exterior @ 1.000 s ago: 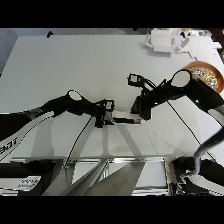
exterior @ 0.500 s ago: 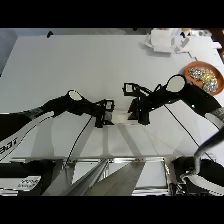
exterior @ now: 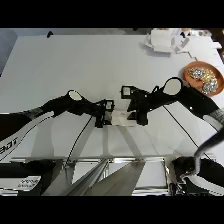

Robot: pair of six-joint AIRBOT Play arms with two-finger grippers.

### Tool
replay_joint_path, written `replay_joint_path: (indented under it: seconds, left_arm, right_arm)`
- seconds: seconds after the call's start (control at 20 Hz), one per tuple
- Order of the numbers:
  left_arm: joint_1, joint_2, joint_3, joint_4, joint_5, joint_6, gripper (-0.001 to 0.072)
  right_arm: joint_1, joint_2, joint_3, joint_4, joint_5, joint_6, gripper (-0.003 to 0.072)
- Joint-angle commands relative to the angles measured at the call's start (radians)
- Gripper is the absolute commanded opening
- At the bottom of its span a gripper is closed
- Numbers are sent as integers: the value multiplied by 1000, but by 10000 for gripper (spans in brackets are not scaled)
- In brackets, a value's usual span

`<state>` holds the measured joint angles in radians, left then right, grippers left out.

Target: Fold the box and place the chain.

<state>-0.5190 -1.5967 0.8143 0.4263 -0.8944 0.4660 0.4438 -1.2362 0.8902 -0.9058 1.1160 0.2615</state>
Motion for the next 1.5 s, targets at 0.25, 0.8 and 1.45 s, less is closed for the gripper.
replay_joint_path:
  seconds: [0.25, 0.8, 1.45]
  left_arm:
    - [0, 0, 0, 0, 0, 0, 207]
    - [0, 0, 0, 0, 0, 0, 207]
    - [0, 0, 0, 0, 0, 0, 207]
  right_arm:
    - [79, 1, 0, -214, -152, 198, 339]
    - [110, 14, 0, -229, -105, 241, 335]
    - [110, 54, -17, -237, -61, 286, 299]
